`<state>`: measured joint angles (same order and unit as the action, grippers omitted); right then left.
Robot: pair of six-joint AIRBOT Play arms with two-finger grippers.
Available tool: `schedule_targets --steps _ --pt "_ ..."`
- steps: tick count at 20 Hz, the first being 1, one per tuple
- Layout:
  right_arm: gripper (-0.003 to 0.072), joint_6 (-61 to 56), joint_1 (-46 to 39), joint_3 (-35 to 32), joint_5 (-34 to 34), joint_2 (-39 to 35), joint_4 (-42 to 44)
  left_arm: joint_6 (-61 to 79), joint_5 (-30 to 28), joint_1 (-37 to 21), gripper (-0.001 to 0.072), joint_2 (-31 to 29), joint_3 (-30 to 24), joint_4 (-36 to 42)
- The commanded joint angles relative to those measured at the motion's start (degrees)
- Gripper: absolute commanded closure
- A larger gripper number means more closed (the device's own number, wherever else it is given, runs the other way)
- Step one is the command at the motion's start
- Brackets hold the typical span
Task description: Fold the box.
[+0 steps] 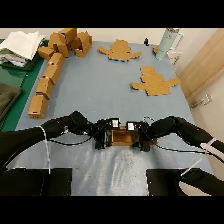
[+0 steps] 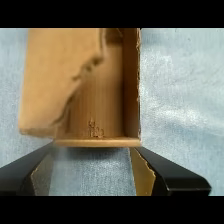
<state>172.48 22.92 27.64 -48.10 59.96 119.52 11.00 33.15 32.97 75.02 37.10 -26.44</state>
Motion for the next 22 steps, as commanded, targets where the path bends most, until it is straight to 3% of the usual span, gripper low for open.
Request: schedule_targets --steps 1,4,22 --pt "0.0174 0.00 0.02 0.02 0.00 -0.04 0.00 -5.29 -0.85 1.01 0.0012 0.04 0.44 -3.67" --pt "0.0174 0.00 0.02 0.02 0.00 -0.04 0.00 -9.22 -0.76 1.33 0.0012 0.04 1.51 -7.43" --pt "0.0174 0.00 0.02 0.02 0.00 -0.04 -0.17 -9.60 -1.29 3.76 0.0014 1.42 3.04 -6.99"
